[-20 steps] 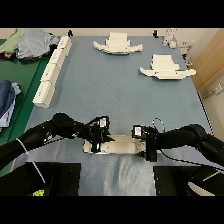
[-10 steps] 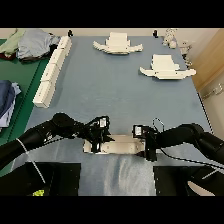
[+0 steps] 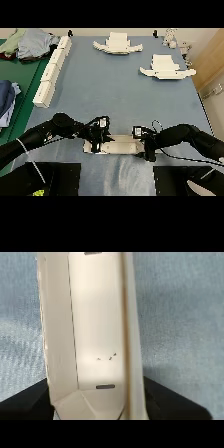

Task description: Fold the box.

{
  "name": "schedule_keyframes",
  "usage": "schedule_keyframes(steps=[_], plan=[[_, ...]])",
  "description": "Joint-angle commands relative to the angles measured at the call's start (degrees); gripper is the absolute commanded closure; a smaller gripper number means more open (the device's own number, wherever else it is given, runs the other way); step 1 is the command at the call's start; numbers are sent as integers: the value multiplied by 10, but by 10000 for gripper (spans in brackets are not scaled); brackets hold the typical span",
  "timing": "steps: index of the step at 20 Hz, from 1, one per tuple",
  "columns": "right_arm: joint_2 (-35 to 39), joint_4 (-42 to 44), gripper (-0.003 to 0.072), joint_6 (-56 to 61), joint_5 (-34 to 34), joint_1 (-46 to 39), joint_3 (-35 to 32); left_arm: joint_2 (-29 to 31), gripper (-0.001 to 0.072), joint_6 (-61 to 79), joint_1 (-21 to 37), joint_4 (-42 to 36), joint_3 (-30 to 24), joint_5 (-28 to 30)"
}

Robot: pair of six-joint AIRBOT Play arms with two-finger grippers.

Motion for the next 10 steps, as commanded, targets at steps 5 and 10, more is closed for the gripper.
schedule_keyframes(steps=[5,10], plan=[[-2,28,-13,-35,17,-22,-19,0,696,0,0,0,0,0],[-2,28,-1,-35,20,-22,-20,0,696,0,0,0,0,0]])
